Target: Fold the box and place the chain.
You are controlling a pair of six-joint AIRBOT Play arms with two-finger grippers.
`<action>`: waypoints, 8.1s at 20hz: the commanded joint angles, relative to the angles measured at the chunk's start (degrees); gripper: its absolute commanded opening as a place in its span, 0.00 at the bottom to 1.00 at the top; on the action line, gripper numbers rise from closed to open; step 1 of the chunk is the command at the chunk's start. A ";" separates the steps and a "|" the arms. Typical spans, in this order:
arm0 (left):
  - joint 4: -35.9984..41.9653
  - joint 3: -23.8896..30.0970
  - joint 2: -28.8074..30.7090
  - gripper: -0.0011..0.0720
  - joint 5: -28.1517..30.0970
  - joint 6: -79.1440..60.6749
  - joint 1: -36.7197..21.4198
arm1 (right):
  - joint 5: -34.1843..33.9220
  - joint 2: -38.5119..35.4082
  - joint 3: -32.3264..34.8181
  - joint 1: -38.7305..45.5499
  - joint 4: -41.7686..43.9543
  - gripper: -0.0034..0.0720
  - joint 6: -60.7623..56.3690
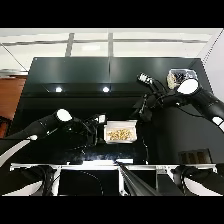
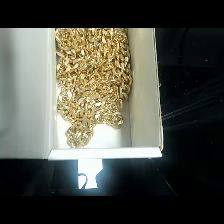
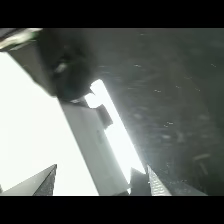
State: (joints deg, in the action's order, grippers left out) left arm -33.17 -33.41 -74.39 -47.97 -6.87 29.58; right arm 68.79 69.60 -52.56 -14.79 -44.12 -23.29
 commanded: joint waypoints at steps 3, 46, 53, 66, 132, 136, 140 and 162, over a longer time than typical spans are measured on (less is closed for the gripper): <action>-0.02 -0.02 -0.04 0.66 -0.02 -0.02 0.02 | 6.19 -2.21 3.15 -1.90 -2.97 0.99 1.97; -0.02 -0.02 -0.04 0.66 -0.04 0.00 0.02 | -2.38 -7.76 7.28 -14.38 -13.88 0.99 -6.23; -0.02 -0.02 -0.04 0.66 -0.07 -0.02 0.02 | -3.48 -6.10 7.28 -14.56 -6.69 0.99 6.21; -0.02 -0.02 -0.04 0.66 -0.07 -0.02 0.02 | -7.65 -3.65 7.28 -18.23 -9.68 0.98 9.42; -0.02 -0.02 -0.04 0.66 -0.07 0.00 0.02 | -9.46 4.26 16.04 -10.73 15.30 0.08 -45.24; -0.02 -0.02 -0.04 0.66 -0.07 -0.02 0.02 | -10.51 4.70 16.02 -11.30 15.12 0.08 -45.20; 0.00 -0.02 -0.04 0.66 -0.04 -0.02 0.02 | -7.45 2.49 15.58 -10.43 16.44 0.10 -42.66; -10.25 -10.03 9.81 0.99 -3.04 25.16 4.11 | 0.63 -18.80 8.63 19.54 6.47 0.10 -42.91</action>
State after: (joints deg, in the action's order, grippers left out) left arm -44.47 -39.94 -60.58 -52.62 16.95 31.42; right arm 69.47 50.89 -43.88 4.40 -37.10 -66.17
